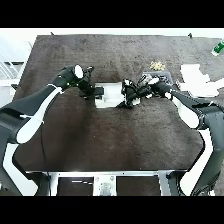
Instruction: Fold the box and place the chain.
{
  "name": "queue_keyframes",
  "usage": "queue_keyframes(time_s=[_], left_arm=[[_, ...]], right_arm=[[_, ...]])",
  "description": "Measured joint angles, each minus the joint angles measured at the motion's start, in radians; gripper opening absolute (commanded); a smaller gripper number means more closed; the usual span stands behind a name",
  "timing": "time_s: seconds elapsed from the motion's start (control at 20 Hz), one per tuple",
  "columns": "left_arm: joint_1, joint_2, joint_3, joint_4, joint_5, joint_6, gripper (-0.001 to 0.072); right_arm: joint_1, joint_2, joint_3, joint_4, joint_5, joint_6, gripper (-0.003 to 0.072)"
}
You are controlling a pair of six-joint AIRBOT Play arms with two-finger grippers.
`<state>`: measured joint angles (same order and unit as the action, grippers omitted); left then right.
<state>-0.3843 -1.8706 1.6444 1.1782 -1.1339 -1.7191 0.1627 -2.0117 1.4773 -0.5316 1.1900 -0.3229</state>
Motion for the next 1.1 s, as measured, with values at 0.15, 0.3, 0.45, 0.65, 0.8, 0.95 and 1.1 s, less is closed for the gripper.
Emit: queue_keyframes(time_s=[0.15, 0.3, 0.45, 0.65, 0.8, 0.95, 1.1], left_arm=[[-0.002, -0.047, 0.078, 0.037, -0.062, -0.035, 0.0397], [-0.006, -0.087, 0.144, 0.073, -0.129, -0.069, 0.0397], [-0.018, -0.104, 0.171, 0.111, -0.162, -0.103, 0.0397], [-0.033, -0.112, 0.183, 0.151, -0.184, -0.124, 0.0397], [-0.06, -0.113, 0.186, 0.189, -0.195, -0.139, 0.0397], [-0.074, -0.114, 0.187, 0.233, -0.192, -0.166, 0.0397], [-0.08, -0.114, 0.187, 0.262, -0.196, -0.204, 0.0396]], right_arm=[[0.0, 0.0, 0.0, 0.0, 0.0, 0.0, 0.0578], [0.0, 0.0, 0.0, 0.0, 0.0, 0.0, 0.0578], [0.0, 0.0, 0.0, 0.0, 0.0, 0.0, 0.0578], [0.0, 0.0, 0.0, 0.0, 0.0, 0.0, 0.0578], [0.0, 0.0, 0.0, 0.0, 0.0, 0.0, 0.0578], [0.0, 0.0, 0.0, 0.0, 0.0, 0.0, 0.0578], [0.0, 0.0, 0.0, 0.0, 0.0, 0.0, 0.0578]])
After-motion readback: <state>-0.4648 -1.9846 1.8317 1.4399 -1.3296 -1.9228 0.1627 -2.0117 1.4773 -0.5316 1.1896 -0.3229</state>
